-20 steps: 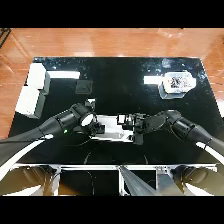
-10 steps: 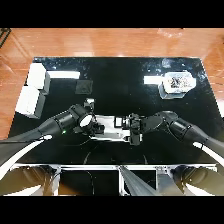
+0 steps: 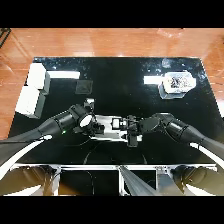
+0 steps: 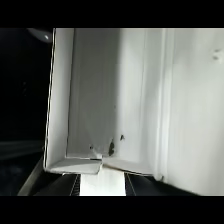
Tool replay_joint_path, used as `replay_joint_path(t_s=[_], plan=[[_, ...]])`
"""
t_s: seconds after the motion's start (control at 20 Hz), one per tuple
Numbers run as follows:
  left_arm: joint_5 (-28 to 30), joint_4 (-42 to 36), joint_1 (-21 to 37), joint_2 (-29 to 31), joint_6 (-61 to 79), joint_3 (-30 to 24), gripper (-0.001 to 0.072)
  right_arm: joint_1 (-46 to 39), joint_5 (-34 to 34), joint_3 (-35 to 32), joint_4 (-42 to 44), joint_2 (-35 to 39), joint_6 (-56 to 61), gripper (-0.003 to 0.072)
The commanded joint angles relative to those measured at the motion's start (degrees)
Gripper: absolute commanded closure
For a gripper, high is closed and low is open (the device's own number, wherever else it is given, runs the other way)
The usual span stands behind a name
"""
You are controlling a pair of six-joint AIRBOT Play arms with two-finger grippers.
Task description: Fold the box and place the chain.
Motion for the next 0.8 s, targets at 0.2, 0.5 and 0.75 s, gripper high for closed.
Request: replay_joint_path(t_s=[0.2,0.5,0.75], plan=[[0.22,0.02,0.04,0.02,0.04,-0.02,0.0686,4.02,10.29,0.07,0.76,-0.20,10.12,0.0382],[0.22,0.02,0.04,0.02,0.04,-0.02,0.0685,4.70,10.40,0.07,2.40,-1.01,12.17,0.0556],[0.22,0.02,0.04,0.02,0.04,-0.02,0.0685,4.70,6.16,0.07,0.31,-0.98,11.96,0.0556]])
